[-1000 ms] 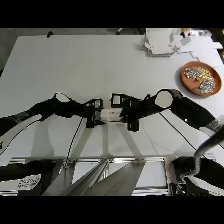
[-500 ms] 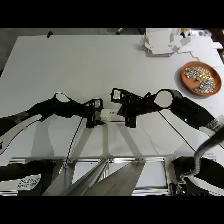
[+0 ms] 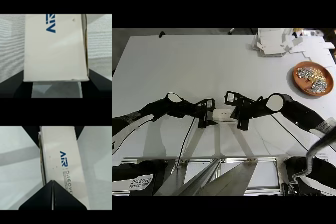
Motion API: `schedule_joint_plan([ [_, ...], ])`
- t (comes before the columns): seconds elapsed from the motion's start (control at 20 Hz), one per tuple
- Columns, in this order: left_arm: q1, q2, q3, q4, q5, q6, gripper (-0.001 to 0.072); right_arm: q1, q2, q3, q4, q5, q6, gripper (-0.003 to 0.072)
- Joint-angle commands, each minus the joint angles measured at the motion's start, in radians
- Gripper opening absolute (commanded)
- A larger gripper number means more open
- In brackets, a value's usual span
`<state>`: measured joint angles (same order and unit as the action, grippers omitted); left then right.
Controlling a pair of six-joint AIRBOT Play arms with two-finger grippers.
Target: Fold the box and place the chain.
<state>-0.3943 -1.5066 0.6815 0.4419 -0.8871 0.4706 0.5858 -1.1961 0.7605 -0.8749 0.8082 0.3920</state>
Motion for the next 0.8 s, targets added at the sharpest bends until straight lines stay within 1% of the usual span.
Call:
schedule_joint_plan([
  [0.0, 0.000, 0.001, -0.001, 0.000, 0.000, 0.000, 0.0204, 0.001, -0.001, -0.020, -0.007, 0.013, 0.000, 0.0022],
  [0.2, 0.000, 0.001, -0.001, 0.000, 0.000, 0.000, 0.0204, 0.001, -0.001, -0.042, -0.007, 0.008, -0.001, 0.0022],
  [0.45, 0.000, 0.001, 0.000, 0.000, 0.000, 0.000, 0.0204, 0.001, -0.002, -0.088, -0.007, -0.058, -0.002, 0.0021],
  [0.75, 0.000, 0.001, -0.001, 0.000, 0.000, 0.000, 0.0204, 0.001, -0.064, -0.090, -0.007, -0.047, -0.001, 0.0022],
])
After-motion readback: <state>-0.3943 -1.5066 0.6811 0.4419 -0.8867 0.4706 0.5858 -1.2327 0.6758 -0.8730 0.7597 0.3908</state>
